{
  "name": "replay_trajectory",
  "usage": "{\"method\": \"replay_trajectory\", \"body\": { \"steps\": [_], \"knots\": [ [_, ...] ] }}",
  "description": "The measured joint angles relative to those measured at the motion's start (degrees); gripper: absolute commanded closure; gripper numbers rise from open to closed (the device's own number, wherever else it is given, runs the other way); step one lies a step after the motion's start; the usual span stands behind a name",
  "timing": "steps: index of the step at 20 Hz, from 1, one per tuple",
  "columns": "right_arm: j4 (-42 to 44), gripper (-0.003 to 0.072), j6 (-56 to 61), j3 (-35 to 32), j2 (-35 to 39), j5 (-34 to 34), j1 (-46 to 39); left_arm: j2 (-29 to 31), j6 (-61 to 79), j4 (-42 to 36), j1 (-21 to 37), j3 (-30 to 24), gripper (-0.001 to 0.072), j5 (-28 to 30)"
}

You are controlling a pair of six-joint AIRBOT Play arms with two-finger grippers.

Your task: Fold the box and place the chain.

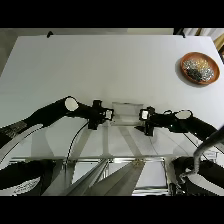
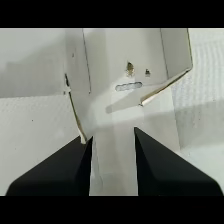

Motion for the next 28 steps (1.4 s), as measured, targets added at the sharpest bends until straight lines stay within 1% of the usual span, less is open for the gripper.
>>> {"method": "replay_trajectory", "body": {
  "steps": [7,8,10,13,16,17,18,20,26,27,28],
  "knots": [
    [0.0,0.0424,0.0,0.0,0.0,0.0,0.0,0.0,0.4,-2.3,-1.4,0.0,0.0440,-0.6],
    [0.0,0.0424,0.0,0.0,0.0,0.0,0.0,0.0,0.5,-3.0,-1.7,0.0,0.0448,-0.7],
    [0.0,0.0424,0.0,0.0,0.0,0.0,0.0,0.0,0.5,-3.9,-2.0,0.0,0.0517,-0.4],
    [0.0,0.0424,0.0,0.0,0.0,0.0,0.0,0.0,0.6,-5.3,-2.7,0.0,0.0517,0.5],
    [0.0,0.0424,0.0,0.0,0.0,0.0,0.0,0.0,0.7,-7.0,-3.8,0.0,0.0525,2.7],
    [0.0,0.0424,0.0,0.0,0.0,0.0,0.0,0.0,0.6,-7.4,-4.2,0.0,0.0589,3.4],
    [0.0,0.0424,0.0,0.0,0.0,0.0,0.0,0.0,0.6,-7.8,-4.6,0.0,0.0635,4.0],
    [0.0,0.0424,0.0,0.0,0.0,0.0,0.0,0.0,0.6,-8.2,-5.5,0.0,0.0679,4.7],
    [0.0,0.0424,0.0,0.0,0.0,0.0,0.0,-0.3,0.6,-10.2,-7.7,0.0,0.0677,6.2],
    [0.0,0.0424,-0.1,0.0,0.0,0.0,0.0,-0.6,0.5,-10.4,-7.9,0.0,0.0664,6.4],
    [0.0,0.0424,-0.1,0.0,0.0,0.0,0.0,-0.9,0.5,-10.6,-8.0,0.0,0.0598,6.4]
  ]
}}
